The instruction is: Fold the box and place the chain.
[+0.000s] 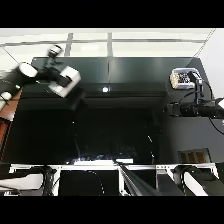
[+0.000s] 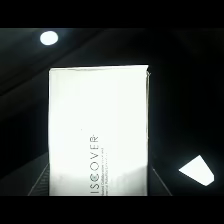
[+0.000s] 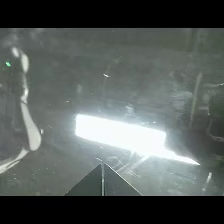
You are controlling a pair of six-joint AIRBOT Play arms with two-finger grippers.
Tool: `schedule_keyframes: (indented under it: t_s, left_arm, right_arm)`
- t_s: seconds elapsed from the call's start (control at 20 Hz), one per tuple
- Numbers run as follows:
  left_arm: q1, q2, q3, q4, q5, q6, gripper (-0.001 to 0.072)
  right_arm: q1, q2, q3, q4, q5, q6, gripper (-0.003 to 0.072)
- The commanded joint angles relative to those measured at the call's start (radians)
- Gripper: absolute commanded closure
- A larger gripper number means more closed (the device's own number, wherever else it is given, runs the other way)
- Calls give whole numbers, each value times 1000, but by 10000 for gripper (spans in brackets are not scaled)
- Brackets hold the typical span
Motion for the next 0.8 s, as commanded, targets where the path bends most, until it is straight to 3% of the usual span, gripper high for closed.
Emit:
schedule_keyframes:
  t_s: [0.0,0.15,0.35,0.45,0.55,0.6,0.65,0.75]
  left_arm:
    - [210,-166,220,10,-19,-118,357]
    - [291,-351,459,50,-116,-172,357]
    - [306,-566,736,97,-229,-220,356]
    - [303,-629,823,122,-249,-222,356]
    - [302,-638,827,151,-235,-222,353]
    - [301,-635,827,171,-253,-223,271]
    - [297,-624,829,182,-280,-223,22]
    - [286,-568,831,218,-311,-256,-1]
  right_arm:
    - [0,0,0,52,0,3,670]
    - [0,0,0,95,0,3,670]
    - [0,0,0,126,0,3,670]
    - [0,0,0,141,0,3,670]
    - [0,0,0,139,-1,2,670]
    - [0,0,0,140,-6,3,670]
    - [0,0,0,140,-11,3,670]
    - [0,0,0,140,-28,2,670]
